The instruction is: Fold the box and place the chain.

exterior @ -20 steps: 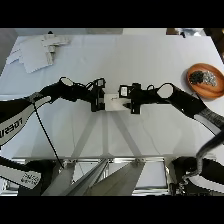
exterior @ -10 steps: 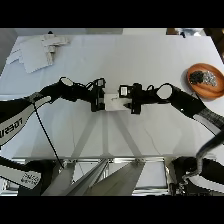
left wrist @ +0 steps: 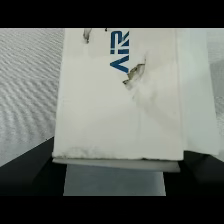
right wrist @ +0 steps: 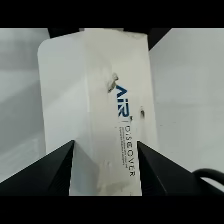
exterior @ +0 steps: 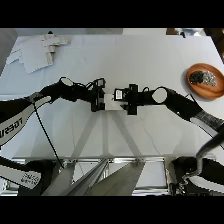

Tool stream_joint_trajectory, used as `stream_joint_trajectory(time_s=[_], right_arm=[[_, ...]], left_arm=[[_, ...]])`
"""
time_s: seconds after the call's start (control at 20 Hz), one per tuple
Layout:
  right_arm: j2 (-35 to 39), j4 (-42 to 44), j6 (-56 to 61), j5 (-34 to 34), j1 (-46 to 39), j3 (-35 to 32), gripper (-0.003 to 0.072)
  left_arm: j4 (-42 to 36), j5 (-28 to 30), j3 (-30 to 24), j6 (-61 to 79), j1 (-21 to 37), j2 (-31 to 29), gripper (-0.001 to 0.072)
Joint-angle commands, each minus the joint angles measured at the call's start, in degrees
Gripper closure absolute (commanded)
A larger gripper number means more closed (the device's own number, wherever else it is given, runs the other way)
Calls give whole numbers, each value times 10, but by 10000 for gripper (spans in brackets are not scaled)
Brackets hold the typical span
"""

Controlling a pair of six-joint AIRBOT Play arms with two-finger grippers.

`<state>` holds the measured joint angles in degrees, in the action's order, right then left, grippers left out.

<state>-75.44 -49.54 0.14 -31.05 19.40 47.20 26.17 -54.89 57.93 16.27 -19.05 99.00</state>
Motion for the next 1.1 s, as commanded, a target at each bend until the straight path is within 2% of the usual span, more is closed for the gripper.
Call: stream_joint_trajectory(time_s=[0.0,0.1,0.2,0.35,0.5,0.9,1.0,1.05], right_arm=[[0,-4,0,32,2,0,289],[0,-4,0,36,2,0,303],[1,-7,0,36,2,0,372],[1,-9,0,36,2,0,413],[11,-10,0,35,10,0,511],[23,-13,-2,32,15,0,538],[25,-13,-2,32,15,0,603],[24,-13,-2,30,15,0,606]], left_arm=[[0,0,0,2,0,0,434],[0,0,0,2,0,0,434],[0,0,0,2,0,0,434],[0,0,0,2,0,0,434],[0,0,0,2,0,0,434],[0,0,0,2,0,0,434],[0,0,0,2,0,0,434],[0,0,0,2,0,0,434]])
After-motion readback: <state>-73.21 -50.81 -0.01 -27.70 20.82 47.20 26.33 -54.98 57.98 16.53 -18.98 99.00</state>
